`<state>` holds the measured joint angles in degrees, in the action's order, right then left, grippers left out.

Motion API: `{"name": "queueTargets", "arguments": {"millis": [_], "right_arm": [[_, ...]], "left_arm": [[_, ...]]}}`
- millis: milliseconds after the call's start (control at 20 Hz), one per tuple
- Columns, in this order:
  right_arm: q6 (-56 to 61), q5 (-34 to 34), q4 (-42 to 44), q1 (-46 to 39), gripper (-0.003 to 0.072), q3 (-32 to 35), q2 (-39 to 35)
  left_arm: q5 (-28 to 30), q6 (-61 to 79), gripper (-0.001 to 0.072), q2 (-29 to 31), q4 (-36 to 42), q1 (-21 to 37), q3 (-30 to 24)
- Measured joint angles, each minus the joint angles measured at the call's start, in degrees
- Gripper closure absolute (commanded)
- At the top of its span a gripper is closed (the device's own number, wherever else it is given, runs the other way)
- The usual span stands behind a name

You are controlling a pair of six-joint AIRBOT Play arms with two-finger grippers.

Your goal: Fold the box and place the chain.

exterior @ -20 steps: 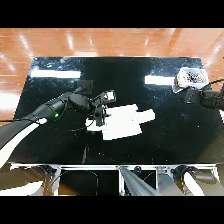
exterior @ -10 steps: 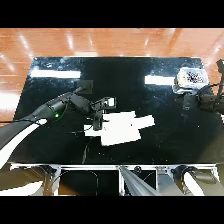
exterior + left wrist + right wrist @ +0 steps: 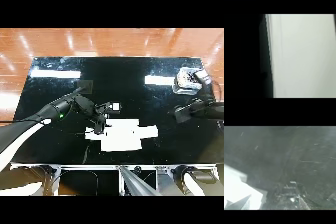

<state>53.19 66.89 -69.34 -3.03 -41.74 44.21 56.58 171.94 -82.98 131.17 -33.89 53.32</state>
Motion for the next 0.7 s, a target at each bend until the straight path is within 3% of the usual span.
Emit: {"name": "queueTargets", "arguments": {"millis": [250, 450, 700], "right_arm": [[-13.7, -1.6, 0.3, 10.1, -0.0019, 9.1, 2.9], [-21.9, -9.7, 0.3, 18.8, -0.0020, 12.2, 4.0], [-29.8, -19.0, -4.2, 22.8, -0.0019, 13.2, 4.8]], "left_arm": [[-1.9, 0.1, 0.0685, -0.4, -0.3, -0.2, 0.2], [-5.3, 0.1, 0.0684, -0.5, -1.6, -0.2, 0.2], [-8.1, 0.0, 0.0684, -0.5, -3.4, -0.1, 0.2]]}}
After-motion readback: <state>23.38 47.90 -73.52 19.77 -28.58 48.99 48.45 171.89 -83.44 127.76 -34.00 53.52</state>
